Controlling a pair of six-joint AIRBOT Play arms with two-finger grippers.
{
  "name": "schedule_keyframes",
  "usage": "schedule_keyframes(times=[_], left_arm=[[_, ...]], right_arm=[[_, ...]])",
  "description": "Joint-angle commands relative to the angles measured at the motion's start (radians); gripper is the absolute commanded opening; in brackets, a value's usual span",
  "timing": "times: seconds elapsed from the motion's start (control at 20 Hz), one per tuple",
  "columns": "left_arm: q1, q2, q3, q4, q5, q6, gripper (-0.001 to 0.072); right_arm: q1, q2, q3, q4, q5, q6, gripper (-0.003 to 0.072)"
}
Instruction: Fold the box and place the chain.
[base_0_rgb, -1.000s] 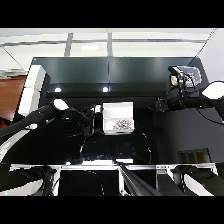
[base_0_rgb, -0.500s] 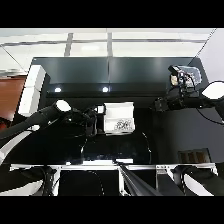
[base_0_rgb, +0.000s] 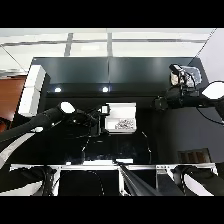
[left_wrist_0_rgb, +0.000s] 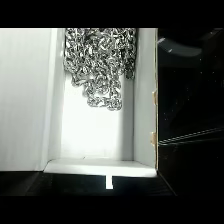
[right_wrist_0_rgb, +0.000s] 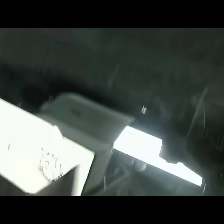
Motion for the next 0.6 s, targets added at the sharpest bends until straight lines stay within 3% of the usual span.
schedule_keyframes(times=[0.0, 0.25, 0.4, 0.55], left_arm=[[-0.002, 0.0, 0.001, -0.001, 0.009, -0.001, 0.044], [-0.002, 0.0, 0.0, -0.001, 0.009, -0.001, 0.044], [-0.002, 0.0, 0.0, -0.001, 0.009, -0.001, 0.044], [-0.002, 0.0, 0.0, -0.001, 0.009, -0.001, 0.044]], right_arm=[[0.029, -0.007, 0.0, 0.038, -0.153, 0.001, 0.0692], [0.093, -0.132, 0.0, 0.08, -0.364, 0.093, 0.0692], [0.114, -0.208, 0.0, 0.129, -0.338, 0.071, 0.0692], [0.141, -0.215, 0.007, 0.129, -0.234, -0.057, 0.0691]])
